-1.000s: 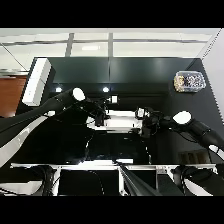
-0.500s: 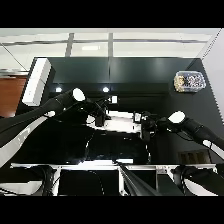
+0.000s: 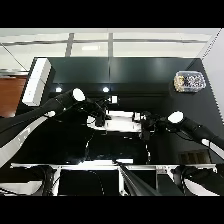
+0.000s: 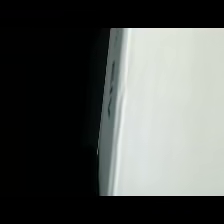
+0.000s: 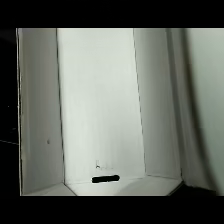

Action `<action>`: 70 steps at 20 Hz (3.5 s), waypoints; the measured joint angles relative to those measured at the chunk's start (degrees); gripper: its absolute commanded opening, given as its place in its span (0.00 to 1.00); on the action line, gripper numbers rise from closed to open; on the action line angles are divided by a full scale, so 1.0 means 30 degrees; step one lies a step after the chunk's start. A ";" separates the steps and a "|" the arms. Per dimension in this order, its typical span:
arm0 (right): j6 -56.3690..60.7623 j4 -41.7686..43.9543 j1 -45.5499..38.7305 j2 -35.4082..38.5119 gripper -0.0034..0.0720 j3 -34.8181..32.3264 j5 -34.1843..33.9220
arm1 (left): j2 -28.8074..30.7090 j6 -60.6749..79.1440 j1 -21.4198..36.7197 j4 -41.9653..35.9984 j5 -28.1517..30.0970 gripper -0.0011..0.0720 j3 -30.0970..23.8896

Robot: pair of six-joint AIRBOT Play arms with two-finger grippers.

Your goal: Fold the box and place the chain.

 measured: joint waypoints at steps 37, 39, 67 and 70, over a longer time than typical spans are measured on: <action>0.0175 0.0036 0.0058 -0.0270 0.34 0.0291 -0.0029 | 0.2754 -0.5785 0.0437 0.5639 -0.3111 0.95 0.0612; 0.0189 0.0029 0.0058 -0.0270 0.34 0.0291 -0.0036 | 0.3563 -0.8029 0.0692 0.6812 -0.4182 0.50 0.0627; 0.0153 0.0015 0.0058 -0.0270 0.34 0.0291 0.0015 | 0.0940 -0.8976 0.0226 -0.2761 0.1785 0.04 -0.1100; 0.0168 0.0044 0.0058 -0.0270 0.34 0.0291 -0.0022 | 0.1909 -0.9267 0.0597 -0.1938 0.1027 0.04 -0.0721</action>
